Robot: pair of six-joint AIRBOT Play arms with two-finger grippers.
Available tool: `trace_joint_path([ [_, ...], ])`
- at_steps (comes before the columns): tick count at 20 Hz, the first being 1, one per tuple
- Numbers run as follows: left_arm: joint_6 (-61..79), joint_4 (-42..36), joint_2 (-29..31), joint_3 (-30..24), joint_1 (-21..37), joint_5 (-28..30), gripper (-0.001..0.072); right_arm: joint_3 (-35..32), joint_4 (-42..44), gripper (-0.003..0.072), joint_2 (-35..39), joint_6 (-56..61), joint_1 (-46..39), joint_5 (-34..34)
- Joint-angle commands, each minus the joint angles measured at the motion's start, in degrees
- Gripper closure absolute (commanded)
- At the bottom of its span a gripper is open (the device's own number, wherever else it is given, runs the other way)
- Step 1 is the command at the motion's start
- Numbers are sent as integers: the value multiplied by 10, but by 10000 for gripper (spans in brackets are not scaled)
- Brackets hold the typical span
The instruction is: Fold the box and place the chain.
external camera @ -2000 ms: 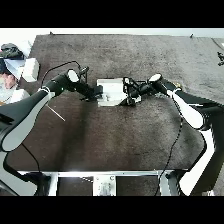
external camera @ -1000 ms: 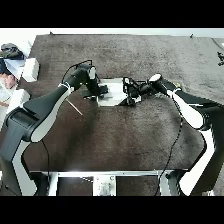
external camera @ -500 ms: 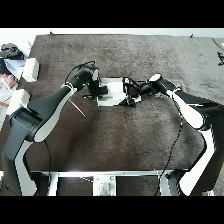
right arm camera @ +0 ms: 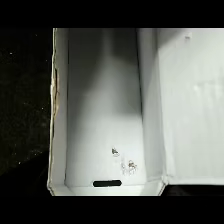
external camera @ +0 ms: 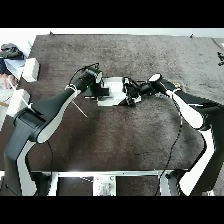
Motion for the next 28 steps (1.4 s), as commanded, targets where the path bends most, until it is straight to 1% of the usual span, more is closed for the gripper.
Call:
trace_joint_path([
  [1, 46, -20, 2, 2, 0, 3, 405, 0, 0, 151, 0, 0, 0, 1],
  [5, 124, -45, 5, 29, 0, -29, 402, 0, 0, 151, 0, 0, 0, 1],
  [6, 133, -46, 7, 38, 0, -42, 354, 0, 0, 151, 0, 0, 0, 1],
  [7, 145, -46, 7, 53, 0, -63, 187, 0, 0, 151, 0, 0, 0, 0],
  [8, 158, -45, 7, 66, 0, -79, 85, 0, 0, 151, 0, 0, 0, 1],
  [9, 166, -45, 7, 80, 0, -89, 67, 0, 0, 151, 0, 0, 0, 0],
  [11, 188, -44, 7, 112, 0, -129, 68, 0, 0, 151, 0, 0, 0, 1],
  [12, 206, -40, 11, 123, 0, -148, 68, 0, 0, 151, 0, 0, 0, 0],
  [13, 222, -34, 24, 122, 0, -151, 67, 0, 0, 151, 0, 0, 0, 1],
  [15, 251, -26, 54, 120, 0, -146, 68, 0, 0, 151, 0, 0, 0, 1],
  [18, 305, -27, 101, 115, 0, -100, 68, 0, 0, 151, 0, 0, 0, 1],
  [20, 339, -29, 148, 79, 5, -59, 68, 0, 0, 151, 0, 0, -1, 0],
  [21, 353, -38, 177, 48, 13, -31, 68, 0, 0, 151, 0, 0, -1, 0],
  [22, 377, -56, 206, 12, 23, -1, 68, 0, 0, 151, 0, 0, -1, 1],
  [24, 445, -127, 271, -86, 56, 79, 67, 0, 0, 151, 0, 0, -1, 1],
  [26, 558, -253, 332, -209, 103, 171, 68, 0, 0, 151, 0, 0, -1, 0],
  [27, 664, -349, 354, -275, 130, 215, 68, 0, 0, 151, 0, 0, -1, 0],
  [28, 768, -455, 363, -328, 156, 237, 68, 0, 0, 151, 0, 0, -1, 1],
])
